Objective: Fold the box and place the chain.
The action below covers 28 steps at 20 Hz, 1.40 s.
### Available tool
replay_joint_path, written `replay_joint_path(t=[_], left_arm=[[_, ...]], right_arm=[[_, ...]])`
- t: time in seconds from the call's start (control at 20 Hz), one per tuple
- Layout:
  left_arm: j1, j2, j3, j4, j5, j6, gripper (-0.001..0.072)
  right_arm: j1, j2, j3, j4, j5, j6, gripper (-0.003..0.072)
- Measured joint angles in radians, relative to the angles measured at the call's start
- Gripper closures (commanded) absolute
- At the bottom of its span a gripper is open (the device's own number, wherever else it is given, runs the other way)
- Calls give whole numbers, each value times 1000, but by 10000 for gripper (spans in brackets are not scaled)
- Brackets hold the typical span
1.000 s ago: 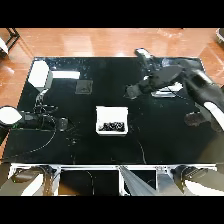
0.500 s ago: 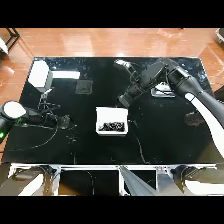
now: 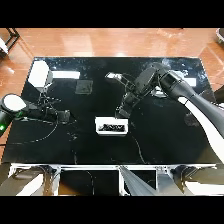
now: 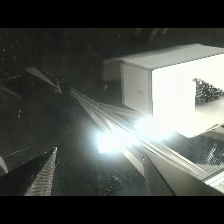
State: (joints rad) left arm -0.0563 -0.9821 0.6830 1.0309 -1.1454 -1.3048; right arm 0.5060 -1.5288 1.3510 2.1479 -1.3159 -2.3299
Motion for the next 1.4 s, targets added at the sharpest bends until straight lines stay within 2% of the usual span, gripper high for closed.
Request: replay_joint_path(t=[0.3,0.65,0.95,1.0,1.2,1.25,1.35,1.4], left_arm=[[0,-2,3,0,9,8,79],[1,-2,3,3,14,23,79],[13,-2,3,10,19,26,79],[19,-2,3,11,19,26,79],[47,-2,3,10,19,25,79],[52,-2,3,9,19,23,79],[59,-2,3,7,19,22,79],[61,-2,3,7,20,21,79]], right_arm=[[17,0,-1,-25,6,-40,-34],[61,0,-1,-46,-63,-46,-34],[123,0,-1,-120,-41,-42,-17],[130,0,-1,-133,-41,-42,105],[158,0,-1,-162,-38,-42,129],[166,0,-1,-164,-37,-43,248],[177,0,-1,-171,-35,-42,259],[180,0,-1,-172,-34,-42,308]])
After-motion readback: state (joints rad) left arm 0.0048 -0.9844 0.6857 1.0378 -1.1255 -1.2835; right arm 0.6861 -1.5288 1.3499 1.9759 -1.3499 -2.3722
